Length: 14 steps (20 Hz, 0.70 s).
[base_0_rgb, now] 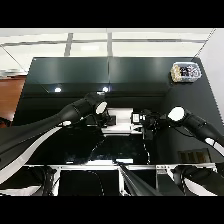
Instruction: Fold the box and place the chain.
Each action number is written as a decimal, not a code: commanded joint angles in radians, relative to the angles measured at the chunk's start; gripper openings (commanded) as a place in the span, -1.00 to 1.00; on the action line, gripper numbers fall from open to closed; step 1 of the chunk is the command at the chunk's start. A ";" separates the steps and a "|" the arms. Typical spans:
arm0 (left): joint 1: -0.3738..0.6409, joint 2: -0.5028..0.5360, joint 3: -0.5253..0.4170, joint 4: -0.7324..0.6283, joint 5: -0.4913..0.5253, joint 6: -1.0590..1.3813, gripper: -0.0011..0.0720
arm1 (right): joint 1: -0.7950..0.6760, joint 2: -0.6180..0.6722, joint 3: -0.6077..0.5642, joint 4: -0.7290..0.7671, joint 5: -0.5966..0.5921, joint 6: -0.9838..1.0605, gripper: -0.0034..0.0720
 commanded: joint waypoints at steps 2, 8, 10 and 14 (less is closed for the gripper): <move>0.000 0.001 0.001 -0.001 -0.001 0.002 -0.91 | 0.000 -0.002 0.000 0.077 -0.008 -0.002 -0.41; 0.000 0.001 0.001 -0.019 0.005 0.002 -0.91 | 0.002 -0.070 0.000 0.298 -0.031 -0.005 -0.41; 0.000 0.001 0.001 -0.018 0.012 0.002 -0.91 | 0.002 -0.079 -0.001 0.309 -0.031 -0.005 -0.41; 0.000 0.001 0.001 -0.022 0.032 0.002 -0.91 | 0.002 -0.098 -0.002 0.335 -0.038 -0.004 -0.41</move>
